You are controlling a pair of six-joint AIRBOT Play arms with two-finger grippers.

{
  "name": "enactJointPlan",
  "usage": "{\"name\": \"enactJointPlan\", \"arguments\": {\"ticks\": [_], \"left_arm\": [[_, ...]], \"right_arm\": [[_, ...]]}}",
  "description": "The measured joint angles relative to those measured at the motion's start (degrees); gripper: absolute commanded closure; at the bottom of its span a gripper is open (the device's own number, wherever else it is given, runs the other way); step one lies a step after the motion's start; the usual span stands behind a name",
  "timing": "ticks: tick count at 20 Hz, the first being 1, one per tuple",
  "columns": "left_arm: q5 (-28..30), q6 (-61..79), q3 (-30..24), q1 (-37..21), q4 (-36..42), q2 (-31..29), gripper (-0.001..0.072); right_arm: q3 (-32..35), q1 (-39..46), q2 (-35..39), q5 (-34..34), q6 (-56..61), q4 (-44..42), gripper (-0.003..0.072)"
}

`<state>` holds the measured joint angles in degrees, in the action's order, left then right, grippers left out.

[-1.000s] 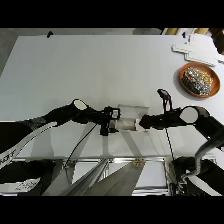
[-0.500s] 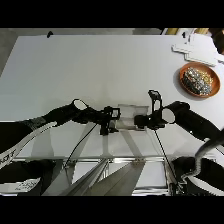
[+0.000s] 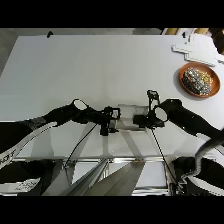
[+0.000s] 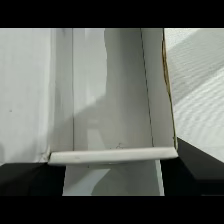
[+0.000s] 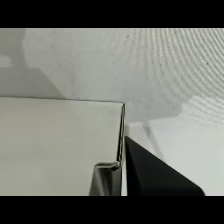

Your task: Fold the box and place the chain.

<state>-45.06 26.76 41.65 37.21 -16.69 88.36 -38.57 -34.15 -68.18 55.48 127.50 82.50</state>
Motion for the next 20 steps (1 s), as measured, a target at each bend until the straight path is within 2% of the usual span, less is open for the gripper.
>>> {"name": "enactJointPlan", "arguments": {"ticks": [2,5,6,8,20], "left_arm": [[0.02,0.0,0.0,0.0,-0.04,0.0,0.054],[-0.02,0.02,0.02,0.0,0.07,-0.02,0.054],[0.0,0.0,0.02,0.0,0.02,-0.02,0.054],[0.07,-0.02,0.0,0.0,-0.13,-0.02,0.054],[0.04,-0.04,0.02,0.0,-0.02,-0.02,0.054]], "right_arm": [[-0.02,-0.04,-0.17,0.35,0.04,0.52,0.0666],[-0.07,-0.79,-0.26,0.46,0.2,0.98,0.0666],[-0.07,-1.11,-0.28,0.39,0.24,1.16,0.0643],[-0.04,-1.66,-0.35,-0.39,0.24,1.25,0.0455],[-0.07,-2.16,-0.35,-0.66,2.6,3.58,0.0458]]}}
